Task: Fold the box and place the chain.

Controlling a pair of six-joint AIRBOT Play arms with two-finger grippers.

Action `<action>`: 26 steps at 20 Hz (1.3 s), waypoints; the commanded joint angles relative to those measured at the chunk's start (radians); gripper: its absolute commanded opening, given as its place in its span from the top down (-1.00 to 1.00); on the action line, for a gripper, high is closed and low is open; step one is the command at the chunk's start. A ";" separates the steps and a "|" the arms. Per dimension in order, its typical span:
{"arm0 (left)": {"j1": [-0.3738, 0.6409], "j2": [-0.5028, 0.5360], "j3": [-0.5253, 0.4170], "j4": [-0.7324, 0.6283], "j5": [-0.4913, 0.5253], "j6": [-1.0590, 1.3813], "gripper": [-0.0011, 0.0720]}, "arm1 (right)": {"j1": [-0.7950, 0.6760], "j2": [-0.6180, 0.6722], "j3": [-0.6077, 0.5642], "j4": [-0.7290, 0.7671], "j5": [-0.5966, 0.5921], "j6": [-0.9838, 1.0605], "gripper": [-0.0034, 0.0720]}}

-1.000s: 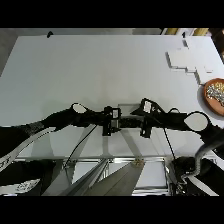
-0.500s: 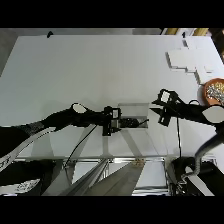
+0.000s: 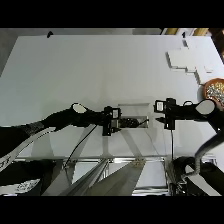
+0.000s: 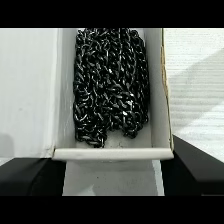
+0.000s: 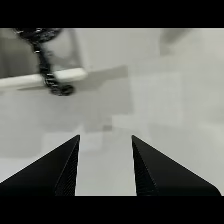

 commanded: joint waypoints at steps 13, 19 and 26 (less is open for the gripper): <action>0.001 0.000 0.000 0.000 0.000 0.000 0.94 | 0.033 -0.119 0.000 0.159 0.094 -0.177 0.29; 0.001 0.000 0.000 0.000 0.000 0.000 0.94 | 0.033 -0.117 0.000 0.152 0.119 -0.091 0.86; 0.001 0.000 0.000 0.000 0.000 0.000 0.94 | 0.032 -0.011 0.000 -0.109 0.056 0.248 0.86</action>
